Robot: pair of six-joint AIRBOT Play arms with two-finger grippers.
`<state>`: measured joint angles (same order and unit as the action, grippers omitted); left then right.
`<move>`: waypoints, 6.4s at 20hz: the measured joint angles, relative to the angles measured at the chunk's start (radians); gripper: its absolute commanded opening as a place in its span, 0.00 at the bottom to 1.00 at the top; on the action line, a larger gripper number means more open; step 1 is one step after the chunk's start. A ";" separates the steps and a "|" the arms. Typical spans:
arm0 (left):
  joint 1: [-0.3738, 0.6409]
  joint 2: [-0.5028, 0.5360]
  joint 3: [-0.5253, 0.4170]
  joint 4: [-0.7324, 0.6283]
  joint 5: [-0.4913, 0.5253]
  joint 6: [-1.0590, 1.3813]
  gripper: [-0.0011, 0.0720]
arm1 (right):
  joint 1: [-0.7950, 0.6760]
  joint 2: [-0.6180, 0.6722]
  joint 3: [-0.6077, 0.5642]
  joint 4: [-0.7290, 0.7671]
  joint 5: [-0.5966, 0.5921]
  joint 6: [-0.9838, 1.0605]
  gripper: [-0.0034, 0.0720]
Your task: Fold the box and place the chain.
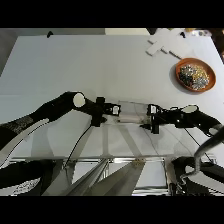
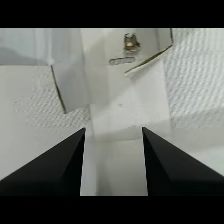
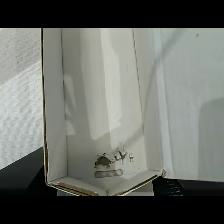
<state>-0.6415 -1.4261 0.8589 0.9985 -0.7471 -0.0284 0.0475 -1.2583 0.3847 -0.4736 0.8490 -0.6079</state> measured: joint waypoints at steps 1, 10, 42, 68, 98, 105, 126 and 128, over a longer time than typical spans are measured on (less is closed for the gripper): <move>0.000 -0.001 0.000 -0.002 0.019 0.013 0.56 | 0.000 0.000 0.000 0.000 0.000 0.000 0.46; 0.001 -0.006 0.000 -0.072 0.097 0.133 0.54 | 0.000 0.000 0.000 0.000 0.000 0.000 0.46; -0.095 -0.029 -0.001 -0.250 0.120 0.163 0.29 | 0.000 0.000 0.000 0.000 0.000 0.001 0.46; -0.081 0.060 -0.001 -0.273 0.014 0.039 0.02 | 0.000 0.000 0.000 -0.001 0.001 -0.001 0.46; 0.104 -0.045 -0.052 -0.341 -0.166 -1.042 0.02 | 0.000 0.000 0.000 0.000 0.000 0.000 0.46; 0.117 0.005 -0.052 -0.274 -0.163 -1.069 0.02 | 0.000 0.000 0.000 0.000 0.000 0.000 0.46; 0.100 -0.041 -0.053 -0.172 -0.091 -1.257 0.02 | 0.000 0.000 0.000 0.000 0.000 0.000 0.46; 0.101 -0.035 -0.053 -0.174 -0.101 -1.254 0.02 | 0.000 0.000 0.000 0.000 -0.001 0.000 0.46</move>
<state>-0.5400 -1.4612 0.8059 0.8242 -0.8478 -1.2827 0.0475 -1.2583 0.3847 -0.4732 0.8482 -0.6075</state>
